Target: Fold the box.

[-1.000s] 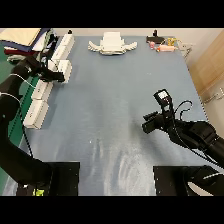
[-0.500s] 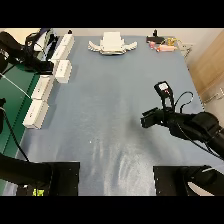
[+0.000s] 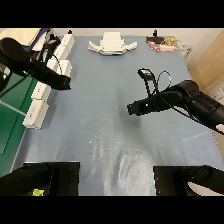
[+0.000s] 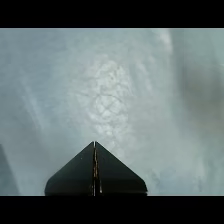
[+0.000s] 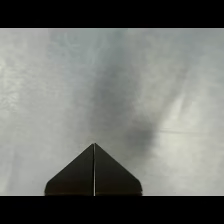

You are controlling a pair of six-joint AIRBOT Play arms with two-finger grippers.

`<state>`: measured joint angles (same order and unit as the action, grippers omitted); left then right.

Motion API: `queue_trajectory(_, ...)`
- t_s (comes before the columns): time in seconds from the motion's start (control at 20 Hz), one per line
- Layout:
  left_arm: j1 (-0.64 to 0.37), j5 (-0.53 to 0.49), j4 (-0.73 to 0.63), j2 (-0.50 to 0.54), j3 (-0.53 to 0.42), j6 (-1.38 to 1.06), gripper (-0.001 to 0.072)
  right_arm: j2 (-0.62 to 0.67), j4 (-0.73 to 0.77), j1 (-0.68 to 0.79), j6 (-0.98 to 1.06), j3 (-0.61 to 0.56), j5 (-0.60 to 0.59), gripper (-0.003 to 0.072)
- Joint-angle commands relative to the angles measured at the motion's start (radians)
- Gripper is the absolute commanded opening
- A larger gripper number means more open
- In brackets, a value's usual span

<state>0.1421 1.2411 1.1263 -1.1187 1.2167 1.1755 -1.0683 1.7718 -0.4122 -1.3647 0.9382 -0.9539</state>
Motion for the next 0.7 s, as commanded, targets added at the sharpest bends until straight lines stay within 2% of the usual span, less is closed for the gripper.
queue_trajectory(0.0,0.124,-0.117,-0.003,0.175,-0.229,0.06,0.0012,-0.048,0.082,-0.001,0.003,0.039,-0.054,0.0006)
queue_trajectory(0.1,0.178,-0.15,-0.003,0.232,-0.306,0.081,0.0015,-0.048,0.085,-0.001,0.003,0.039,-0.065,0.0006)
queue_trajectory(0.2,0.212,-0.145,-0.005,0.254,-0.34,0.082,0.0015,-0.048,0.071,0.0,0.003,0.039,-0.077,0.0006)
queue_trajectory(0.3,0.224,-0.105,-0.009,0.254,-0.341,0.112,0.0015,-0.048,0.068,0.0,0.003,0.039,-0.077,0.0005)
queue_trajectory(0.65,0.226,-0.108,-0.009,0.254,-0.341,0.112,0.0015,-0.048,0.068,0.0,0.003,0.039,-0.077,0.0005)
